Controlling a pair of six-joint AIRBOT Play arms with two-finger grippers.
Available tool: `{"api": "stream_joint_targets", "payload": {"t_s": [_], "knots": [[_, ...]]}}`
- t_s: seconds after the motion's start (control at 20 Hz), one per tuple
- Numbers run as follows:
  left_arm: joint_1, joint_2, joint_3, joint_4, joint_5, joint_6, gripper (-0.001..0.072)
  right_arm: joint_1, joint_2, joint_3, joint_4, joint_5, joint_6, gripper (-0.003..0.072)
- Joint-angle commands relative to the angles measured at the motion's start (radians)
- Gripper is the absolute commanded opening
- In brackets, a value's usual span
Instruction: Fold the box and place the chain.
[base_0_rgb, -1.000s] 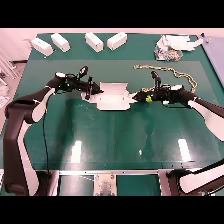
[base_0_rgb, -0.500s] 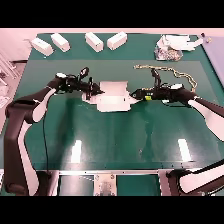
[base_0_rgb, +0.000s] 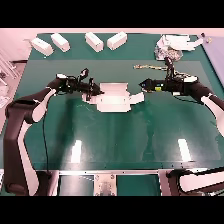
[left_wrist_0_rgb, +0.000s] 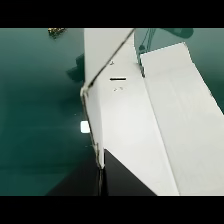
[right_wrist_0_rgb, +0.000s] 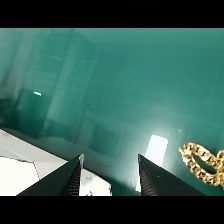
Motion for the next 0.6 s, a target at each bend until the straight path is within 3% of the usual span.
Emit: {"api": "stream_joint_targets", "payload": {"t_s": [0.0,0.3,0.4,0.55], "knots": [[0.0,-0.001,-0.004,0.005,0.008,0.013,0.0018,-0.009,0.01,0.002,-0.001,0.0,-0.005,0.0431],[0.0,0.0,-0.004,0.001,0.008,0.013,0.0019,-0.009,0.01,0.002,-0.001,-0.001,-0.06,0.0431],[0.0,0.0,-0.004,0.001,0.007,0.012,0.0019,-0.016,0.011,0.002,0.01,-0.014,-0.068,0.0504],[0.0,0.0,-0.004,0.001,0.006,0.011,0.0019,-0.005,0.055,-0.028,0.016,-0.008,-0.072,0.0515]]}}
